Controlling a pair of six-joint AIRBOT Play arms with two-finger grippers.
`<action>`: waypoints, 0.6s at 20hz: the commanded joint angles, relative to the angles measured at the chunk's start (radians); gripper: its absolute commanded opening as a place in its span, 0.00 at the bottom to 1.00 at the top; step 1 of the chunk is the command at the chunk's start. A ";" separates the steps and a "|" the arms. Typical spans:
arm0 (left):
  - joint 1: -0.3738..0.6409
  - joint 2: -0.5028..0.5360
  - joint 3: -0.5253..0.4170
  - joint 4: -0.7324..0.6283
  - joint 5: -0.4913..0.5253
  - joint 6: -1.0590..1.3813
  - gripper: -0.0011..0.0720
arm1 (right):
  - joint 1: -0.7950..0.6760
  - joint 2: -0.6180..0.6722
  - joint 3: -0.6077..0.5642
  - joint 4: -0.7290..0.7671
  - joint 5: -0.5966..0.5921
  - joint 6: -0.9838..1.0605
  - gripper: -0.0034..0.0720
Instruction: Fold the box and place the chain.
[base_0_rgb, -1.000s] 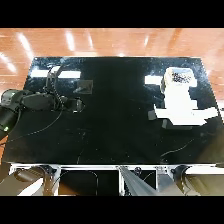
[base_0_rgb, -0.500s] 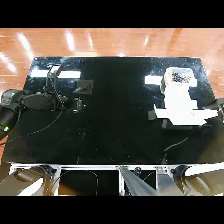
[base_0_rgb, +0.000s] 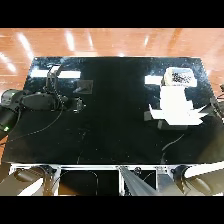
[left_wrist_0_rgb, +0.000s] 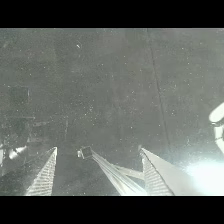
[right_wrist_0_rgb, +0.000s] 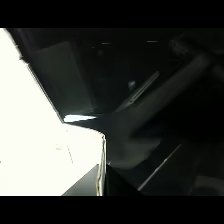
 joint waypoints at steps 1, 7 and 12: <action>0.000 0.000 0.000 0.000 0.000 0.000 0.83 | 0.066 0.049 -0.030 0.050 0.019 -0.008 0.09; 0.000 0.000 0.000 0.000 0.000 0.001 0.83 | 0.277 0.195 -0.212 0.115 0.026 0.001 0.09; 0.000 -0.001 0.000 0.009 -0.018 0.000 0.83 | 0.502 0.428 -0.435 0.279 -0.216 0.033 0.09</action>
